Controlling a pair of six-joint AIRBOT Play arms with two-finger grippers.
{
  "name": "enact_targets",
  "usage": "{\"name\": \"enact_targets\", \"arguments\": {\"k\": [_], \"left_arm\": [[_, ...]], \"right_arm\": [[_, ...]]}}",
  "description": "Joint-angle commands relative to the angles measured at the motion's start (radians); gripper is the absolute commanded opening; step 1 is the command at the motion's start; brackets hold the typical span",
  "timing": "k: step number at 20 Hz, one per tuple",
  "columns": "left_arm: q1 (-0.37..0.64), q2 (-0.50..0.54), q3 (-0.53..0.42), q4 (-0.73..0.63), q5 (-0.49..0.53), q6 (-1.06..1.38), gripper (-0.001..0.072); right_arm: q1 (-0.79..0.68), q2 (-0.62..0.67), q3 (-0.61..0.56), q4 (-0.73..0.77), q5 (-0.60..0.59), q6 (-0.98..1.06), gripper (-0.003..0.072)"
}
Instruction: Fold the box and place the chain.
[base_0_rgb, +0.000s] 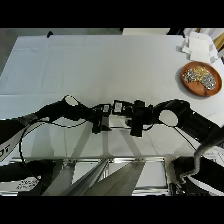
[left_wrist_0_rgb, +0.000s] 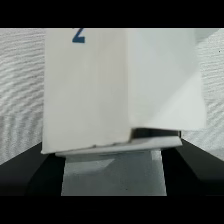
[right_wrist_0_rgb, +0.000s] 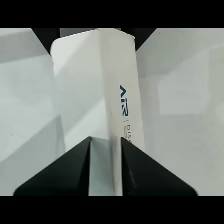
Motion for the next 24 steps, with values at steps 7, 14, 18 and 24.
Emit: {"name": "enact_targets", "arguments": {"k": [7, 14, 18, 24], "left_arm": [[0.001, 0.0, 0.0, 0.001, 0.0, 0.002, 0.0412], [0.001, 0.0, 0.0, 0.001, 0.0, 0.002, 0.0412], [0.001, 0.001, 0.0, 0.001, 0.0, 0.002, 0.0412], [0.001, 0.0, 0.0, 0.001, 0.0, 0.002, 0.0412]], "right_arm": [[0.001, -0.011, -0.028, -0.003, -0.003, 0.0, 0.0152], [0.001, -0.021, -0.028, -0.003, -0.005, 0.004, 0.015], [0.001, -0.018, -0.027, -0.002, -0.031, 0.004, 0.0111], [0.001, -0.018, -0.027, -0.008, -0.042, 0.003, 0.0111]]}}
